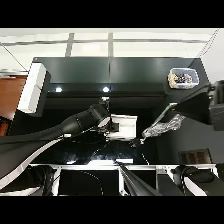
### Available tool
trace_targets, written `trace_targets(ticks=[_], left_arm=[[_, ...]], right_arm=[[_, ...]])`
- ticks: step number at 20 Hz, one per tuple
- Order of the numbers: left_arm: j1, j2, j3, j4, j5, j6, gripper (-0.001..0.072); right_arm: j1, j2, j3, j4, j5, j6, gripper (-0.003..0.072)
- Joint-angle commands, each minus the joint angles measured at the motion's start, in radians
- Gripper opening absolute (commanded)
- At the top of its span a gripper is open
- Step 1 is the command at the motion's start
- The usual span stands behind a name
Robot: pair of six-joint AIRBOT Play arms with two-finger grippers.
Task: Fold the box and place the chain.
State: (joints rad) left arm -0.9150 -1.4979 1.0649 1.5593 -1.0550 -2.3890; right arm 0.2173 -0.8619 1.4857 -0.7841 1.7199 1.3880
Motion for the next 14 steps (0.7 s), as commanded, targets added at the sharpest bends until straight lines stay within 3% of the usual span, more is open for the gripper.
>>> trace_targets(ticks=[1,4,14], left_arm=[[0.0,0.0,0.0,0.0,0.0,0.0,0.0029],[0.0,0.0,0.0,0.0,0.0,0.0,0.0029],[0.0,0.0,0.0,0.0,0.0,0.0,0.0029]], right_arm=[[0.072,-0.021,-0.047,0.1,-0.102,0.003,0.0011],[0.15,-0.063,-0.058,0.09,-0.177,-0.002,0.001],[0.204,-0.162,-0.072,-0.033,-0.187,-0.009,0.001]])
